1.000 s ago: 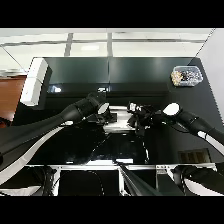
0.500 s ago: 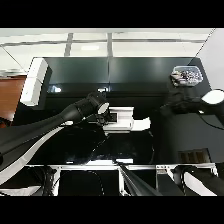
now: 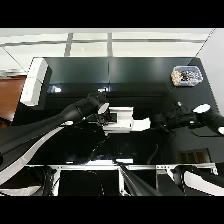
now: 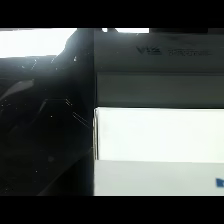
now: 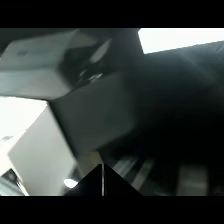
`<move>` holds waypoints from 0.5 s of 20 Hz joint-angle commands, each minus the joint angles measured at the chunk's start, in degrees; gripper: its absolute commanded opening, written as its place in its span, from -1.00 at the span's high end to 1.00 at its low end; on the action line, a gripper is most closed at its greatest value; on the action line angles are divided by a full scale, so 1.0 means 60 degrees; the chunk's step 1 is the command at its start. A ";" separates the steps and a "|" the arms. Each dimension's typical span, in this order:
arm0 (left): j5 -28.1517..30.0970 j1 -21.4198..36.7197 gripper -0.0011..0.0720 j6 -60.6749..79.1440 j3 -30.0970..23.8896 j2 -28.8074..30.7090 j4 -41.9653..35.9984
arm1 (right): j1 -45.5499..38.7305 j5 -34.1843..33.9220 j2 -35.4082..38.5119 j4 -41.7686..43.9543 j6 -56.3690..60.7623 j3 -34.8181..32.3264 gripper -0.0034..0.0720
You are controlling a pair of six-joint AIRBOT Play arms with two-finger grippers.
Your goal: Fold the box and place the chain.
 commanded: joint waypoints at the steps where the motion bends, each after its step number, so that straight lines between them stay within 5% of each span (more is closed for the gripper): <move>1: 0.0000 0.0000 0.89 0.0000 -0.0004 0.0000 0.0007 | 0.1195 -0.0521 -0.0448 0.1198 -0.0590 -0.0084 0.87; 8: 0.0000 0.0000 0.89 0.0000 -0.0004 0.0000 0.0007 | 0.1395 0.0306 -0.0448 0.0991 -0.0965 0.0667 0.82; 9: 0.0000 0.0000 0.89 0.0000 -0.0004 0.0000 0.0007 | 0.1395 0.0484 -0.0444 0.0973 -0.1005 0.0885 0.38; 10: 0.0000 0.0000 0.89 0.0000 -0.0004 0.0000 0.0007 | 0.1395 0.0659 -0.0444 0.0976 -0.1013 0.1115 -0.30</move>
